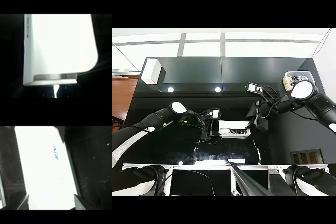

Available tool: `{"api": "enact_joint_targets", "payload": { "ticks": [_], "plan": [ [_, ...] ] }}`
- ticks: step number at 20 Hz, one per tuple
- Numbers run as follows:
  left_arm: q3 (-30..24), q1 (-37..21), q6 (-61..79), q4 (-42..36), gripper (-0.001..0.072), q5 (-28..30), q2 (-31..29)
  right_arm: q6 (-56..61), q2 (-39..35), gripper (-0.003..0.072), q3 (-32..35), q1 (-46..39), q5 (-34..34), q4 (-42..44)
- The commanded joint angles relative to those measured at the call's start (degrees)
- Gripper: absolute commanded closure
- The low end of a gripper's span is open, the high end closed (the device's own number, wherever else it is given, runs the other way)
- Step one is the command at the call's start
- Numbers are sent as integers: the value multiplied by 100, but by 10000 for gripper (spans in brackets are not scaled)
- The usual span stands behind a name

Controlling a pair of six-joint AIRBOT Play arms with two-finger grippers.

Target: Fold the box and place the chain.

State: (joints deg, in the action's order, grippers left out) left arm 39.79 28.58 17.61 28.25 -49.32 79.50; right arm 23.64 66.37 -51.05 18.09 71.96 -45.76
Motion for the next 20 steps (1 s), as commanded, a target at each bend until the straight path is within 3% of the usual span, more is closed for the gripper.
{"api": "enact_joint_targets", "payload": {
  "ticks": [1, 6, 9, 10, 12, 13, 14, 20],
  "plan": [
    [0, 2, 0, 0, 250, 2, 4, -203, 2, 40, 225, 197, -278, -87],
    [0, 2, 0, 0, 250, 2, 4, -205, 2, 42, 299, 553, -994, -210],
    [0, 2, 0, 0, 250, 2, 4, -205, 2, 87, 299, 553, -1043, -236],
    [0, 2, 0, 0, 250, 2, 4, -205, 2, 204, 299, 557, -1019, -236],
    [0, 2, 0, 0, 250, 2, 4, -205, 2, 265, 302, 564, -1003, -234],
    [0, 2, 0, 0, 250, 2, 4, -205, 2, 444, 302, 564, -977, -236],
    [0, 2, 0, 0, 250, 2, 4, -205, 2, 485, 304, 564, -944, -238],
    [0, 2, 0, 0, 250, 4, 4, -205, 2, 485, 439, 564, -874, -254]
  ]
}}
